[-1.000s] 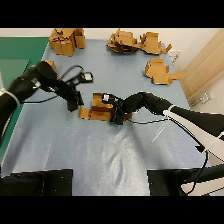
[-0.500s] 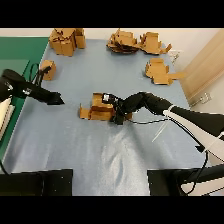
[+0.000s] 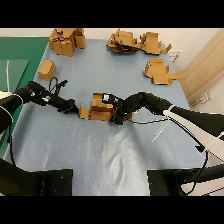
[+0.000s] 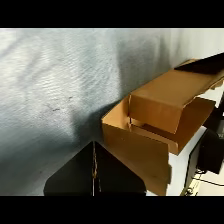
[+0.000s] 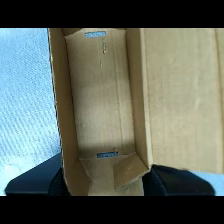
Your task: Fold the box.
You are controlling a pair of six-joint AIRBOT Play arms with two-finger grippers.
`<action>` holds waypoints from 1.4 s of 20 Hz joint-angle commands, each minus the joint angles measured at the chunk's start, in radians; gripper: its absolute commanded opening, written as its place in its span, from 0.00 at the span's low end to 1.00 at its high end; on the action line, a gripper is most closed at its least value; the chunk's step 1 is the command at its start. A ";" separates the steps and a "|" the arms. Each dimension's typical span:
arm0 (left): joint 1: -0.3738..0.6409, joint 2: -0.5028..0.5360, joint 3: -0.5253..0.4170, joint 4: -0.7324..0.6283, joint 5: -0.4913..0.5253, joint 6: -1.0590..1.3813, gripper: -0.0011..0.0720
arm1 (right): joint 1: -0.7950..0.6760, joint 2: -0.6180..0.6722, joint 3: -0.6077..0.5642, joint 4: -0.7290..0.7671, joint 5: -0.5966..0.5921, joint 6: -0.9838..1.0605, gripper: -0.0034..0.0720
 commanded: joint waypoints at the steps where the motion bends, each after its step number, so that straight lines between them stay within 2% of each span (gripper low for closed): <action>1: -0.040 -0.009 0.001 -0.023 -0.011 0.032 0.03 | 0.001 -0.001 -0.001 0.003 0.000 0.000 0.64; 3: -0.045 -0.009 0.002 -0.043 -0.017 0.044 0.03 | 0.001 -0.001 -0.001 0.003 -0.001 0.001 0.64; 8: -0.031 0.000 0.028 -0.224 -0.146 0.183 0.03 | 0.001 -0.001 -0.001 0.003 -0.001 0.001 0.64; 10: -0.033 0.008 0.028 -0.246 -0.148 0.221 0.03 | 0.001 -0.001 -0.001 0.003 -0.001 0.001 0.64; 12: -0.033 0.008 0.027 -0.256 -0.149 0.222 0.36 | 0.001 -0.001 -0.001 0.003 -0.002 0.000 0.64; 17: -0.057 0.008 0.027 -0.240 -0.142 0.222 0.36 | 0.001 0.000 0.000 0.003 -0.002 0.000 0.64; 18: -0.068 0.008 0.027 -0.221 -0.130 0.217 0.40 | 0.001 -0.001 0.000 0.002 -0.002 0.000 0.64; 19: -0.080 0.008 0.028 -0.197 -0.116 0.199 0.66 | 0.001 -0.001 0.000 0.002 -0.001 0.000 0.64; 22: -0.109 0.008 0.028 -0.133 -0.073 0.126 0.67 | 0.001 -0.001 0.000 0.002 -0.001 0.000 0.64; 28: -0.149 0.018 0.075 -0.120 -0.042 0.013 0.68 | 0.001 -0.001 0.000 0.003 -0.001 0.000 0.63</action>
